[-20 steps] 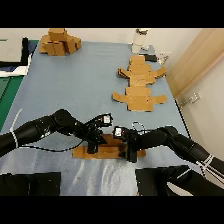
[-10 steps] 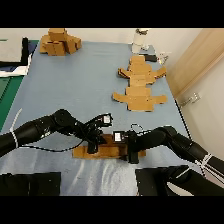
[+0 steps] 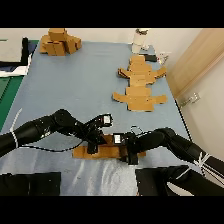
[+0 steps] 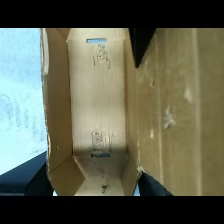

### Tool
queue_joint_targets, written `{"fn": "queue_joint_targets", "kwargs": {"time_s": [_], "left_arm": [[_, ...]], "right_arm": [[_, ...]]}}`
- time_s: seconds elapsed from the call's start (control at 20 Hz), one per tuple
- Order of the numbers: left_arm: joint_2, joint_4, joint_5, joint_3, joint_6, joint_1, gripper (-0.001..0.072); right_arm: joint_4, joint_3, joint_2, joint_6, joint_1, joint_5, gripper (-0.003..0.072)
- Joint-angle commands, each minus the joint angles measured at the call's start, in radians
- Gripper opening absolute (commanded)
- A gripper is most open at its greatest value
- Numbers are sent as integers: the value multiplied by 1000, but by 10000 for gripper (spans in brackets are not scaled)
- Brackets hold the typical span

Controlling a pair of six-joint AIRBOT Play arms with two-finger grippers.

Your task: Fold the box.

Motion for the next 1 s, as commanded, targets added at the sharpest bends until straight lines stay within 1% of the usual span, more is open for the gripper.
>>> {"fn": "queue_joint_targets", "kwargs": {"time_s": [0.0,0.1,0.2,0.25,0.35,0.95], "left_arm": [[0,0,0,0,0,0,13],[0,0,0,0,0,0,13],[0,0,0,0,0,0,13],[0,0,0,0,0,0,13],[0,0,0,0,0,0,13],[0,0,0,0,0,0,13]], "right_arm": [[5,-13,0,-3,-1,30,681],[5,-21,0,-3,-1,37,679],[5,-29,0,-2,-1,37,611],[5,-33,0,-3,-1,37,611],[5,-34,0,-2,0,36,497],[5,-34,2,-3,2,47,503]]}}
